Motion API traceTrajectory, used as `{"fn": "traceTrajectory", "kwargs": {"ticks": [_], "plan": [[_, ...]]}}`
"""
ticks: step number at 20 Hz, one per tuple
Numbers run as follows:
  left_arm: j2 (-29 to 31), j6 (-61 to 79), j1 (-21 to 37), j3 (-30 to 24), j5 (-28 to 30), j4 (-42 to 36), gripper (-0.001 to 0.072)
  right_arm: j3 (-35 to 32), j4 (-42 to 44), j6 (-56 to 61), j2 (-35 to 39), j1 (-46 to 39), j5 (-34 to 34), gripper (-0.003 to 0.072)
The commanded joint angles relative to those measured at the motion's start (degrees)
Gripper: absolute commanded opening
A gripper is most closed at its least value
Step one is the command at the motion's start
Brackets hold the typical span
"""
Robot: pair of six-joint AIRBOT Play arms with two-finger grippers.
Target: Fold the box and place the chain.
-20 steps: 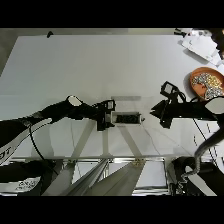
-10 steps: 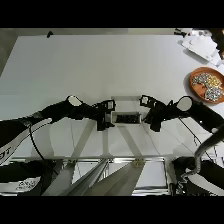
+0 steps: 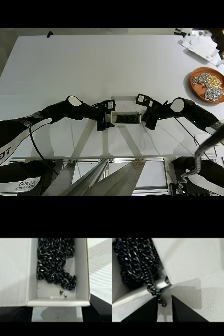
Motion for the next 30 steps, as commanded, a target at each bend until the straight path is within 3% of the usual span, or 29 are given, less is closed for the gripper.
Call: {"fn": "traceTrajectory", "kwargs": {"ticks": [1,9,17,30], "plan": [[0.02,0.02,0.02,0.0,0.0,0.02,0.0342,-0.04,0.33,0.72,-0.76,0.17,-0.28,0.0197],[0.04,0.0,0.02,0.0,0.0,0.02,0.0342,-0.02,0.48,0.76,-1.25,1.88,1.77,0.0154],[0.02,0.0,0.02,0.0,0.0,0.0,0.0342,-0.02,0.76,0.07,1.81,0.68,3.85,0.0239],[0.04,0.0,0.02,0.0,0.02,0.02,0.0342,-0.04,4.13,0.04,0.17,0.7,2.93,0.0225]]}}
